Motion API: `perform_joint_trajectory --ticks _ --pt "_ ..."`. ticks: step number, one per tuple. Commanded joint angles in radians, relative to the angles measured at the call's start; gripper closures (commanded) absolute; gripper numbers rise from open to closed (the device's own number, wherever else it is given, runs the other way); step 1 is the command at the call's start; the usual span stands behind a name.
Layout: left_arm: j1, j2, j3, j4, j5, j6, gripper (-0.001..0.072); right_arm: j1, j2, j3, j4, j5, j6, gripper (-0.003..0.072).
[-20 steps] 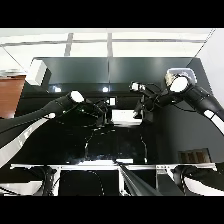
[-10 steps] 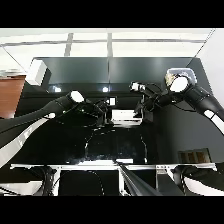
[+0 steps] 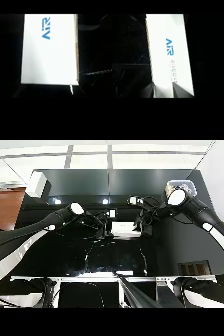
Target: Fold the box and place the chain.
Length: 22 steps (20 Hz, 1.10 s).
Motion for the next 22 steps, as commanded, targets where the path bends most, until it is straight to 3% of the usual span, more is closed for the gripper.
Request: perform_joint_trajectory --ticks 1,16,19,22 --pt "-0.001 -0.001 0.000 0.000 0.002 -0.002 0.0306 0.004 0.001 0.000 -0.014 0.003 0.000 0.0333" --pt "-0.001 -0.001 0.000 0.000 0.002 -0.002 0.0306 0.004 0.000 -0.060 -0.034 0.026 0.036 0.0334" --pt "-0.001 -0.001 0.000 0.000 0.002 -0.002 0.0306 -0.018 0.025 -0.056 0.019 0.026 0.059 0.0334" --pt "-0.001 -0.001 0.000 0.000 0.002 -0.002 0.0306 -0.095 0.089 -0.057 0.114 0.069 0.284 0.0342"
